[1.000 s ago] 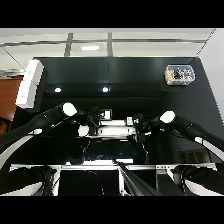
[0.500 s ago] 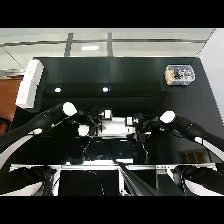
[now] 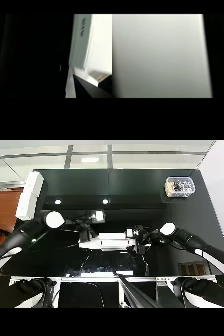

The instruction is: Fold the box and place the chain.

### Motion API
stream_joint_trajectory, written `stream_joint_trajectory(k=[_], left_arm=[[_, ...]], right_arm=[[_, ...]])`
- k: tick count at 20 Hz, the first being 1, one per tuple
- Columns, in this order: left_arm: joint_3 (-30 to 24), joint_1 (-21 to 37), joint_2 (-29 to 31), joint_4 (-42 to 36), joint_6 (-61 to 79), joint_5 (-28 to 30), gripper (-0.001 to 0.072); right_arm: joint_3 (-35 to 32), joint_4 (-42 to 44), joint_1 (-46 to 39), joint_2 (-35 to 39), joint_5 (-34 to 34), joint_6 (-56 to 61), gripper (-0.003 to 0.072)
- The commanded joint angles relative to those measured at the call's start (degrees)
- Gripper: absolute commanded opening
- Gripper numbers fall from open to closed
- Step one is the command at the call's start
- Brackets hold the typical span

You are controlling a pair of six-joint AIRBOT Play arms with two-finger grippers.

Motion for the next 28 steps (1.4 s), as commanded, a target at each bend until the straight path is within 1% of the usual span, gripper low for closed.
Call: stream_joint_trajectory(k=[1, 2, 3, 4, 5, 6, 7, 8, 9, 10, 11, 13, 15, 16, 18, 21, 25, 26, 28], left_arm=[[0.1, 3.4, 5.5, 5.4, -17.5, -11.8, 0.0695], [0.1, 4.0, 5.8, 4.3, -19.7, -16.5, 0.0678], [-0.1, 4.3, 5.7, 2.4, -21.4, -21.1, 0.0627], [-0.5, 4.3, 5.6, 0.2, -22.8, -23.3, 0.0483], [-1.6, 4.1, 5.4, -4.5, -23.9, -23.9, 0.0284], [-3.3, 4.1, 5.2, -11.1, -23.6, -23.8, 0.0086], [-5.4, 4.1, 4.9, -18.7, -22.6, -23.5, 0.0026], [-7.5, 3.9, 4.4, -25.7, -20.3, -23.3, 0.0025], [-9.2, 3.5, 4.2, -31.1, -17.5, -21.6, 0.0025], [-10.6, 2.8, 4.2, -35.7, -15.0, -18.1, 0.0025], [-11.5, 1.8, 4.2, -39.6, -12.3, -13.2, 0.0025], [-11.5, 0.5, 4.2, -42.9, -9.6, -0.8, 0.0025], [-11.3, -0.4, 3.5, -43.8, -9.2, 13.4, 0.0025], [-10.8, -0.5, 2.4, -42.7, -8.9, 17.4, 0.0025], [-9.1, -0.4, -0.6, -37.2, -8.8, 19.2, 0.0024], [-6.9, -0.3, -5.4, -31.4, -8.8, 16.9, 0.0025], [-5.7, -0.1, -11.4, -30.9, -9.5, 9.2, 0.0024], [-5.7, -0.1, -12.5, -30.9, -10.2, 8.5, 0.0024], [-5.7, -0.1, -13.2, -30.2, -13.3, 9.7, 0.0024]], right_arm=[[0.0, 0.0, 0.0, 0.0, 0.1, 0.0, 0.0474], [0.0, 0.0, 0.0, 0.0, 0.1, 0.0, 0.0475], [0.0, 0.0, 0.0, 0.0, 0.1, 0.0, 0.0474], [0.0, 0.0, 0.0, 0.0, 0.1, 0.0, 0.0474], [0.0, 0.0, 0.0, 0.0, 0.1, 0.0, 0.0474], [0.0, 0.0, 0.0, 0.0, 0.1, 0.0, 0.0438], [0.0, 0.0, 0.0, 0.0, 0.1, 0.0, 0.0224], [0.0, 0.0, 0.0, 0.0, 0.1, 0.0, 0.0120], [0.0, 0.0, 0.0, 0.0, 0.1, 0.0, 0.0134], [0.0, 0.0, 0.0, 0.0, 0.1, 0.0, 0.0133], [0.0, 0.0, 0.0, 0.0, 0.1, 0.0, 0.0133], [0.0, 0.0, 0.0, 0.0, 0.1, 0.0, 0.0133], [0.0, 0.0, 0.0, 0.0, 0.1, 0.0, 0.0132], [0.0, 0.0, 0.0, 0.0, 0.1, 0.0, 0.0132], [0.0, 0.0, 0.0, 0.0, 0.0, 0.0, 0.0132], [0.0, 0.0, 0.0, 0.0, 0.0, 0.0, 0.0132], [0.0, 0.0, 0.0, 0.0, 0.1, 0.0, 0.0132], [0.0, 0.0, 0.0, 0.0, 0.1, 0.0, 0.0132], [0.0, 0.0, 0.0, 0.0, 0.1, 0.0, 0.0132]])
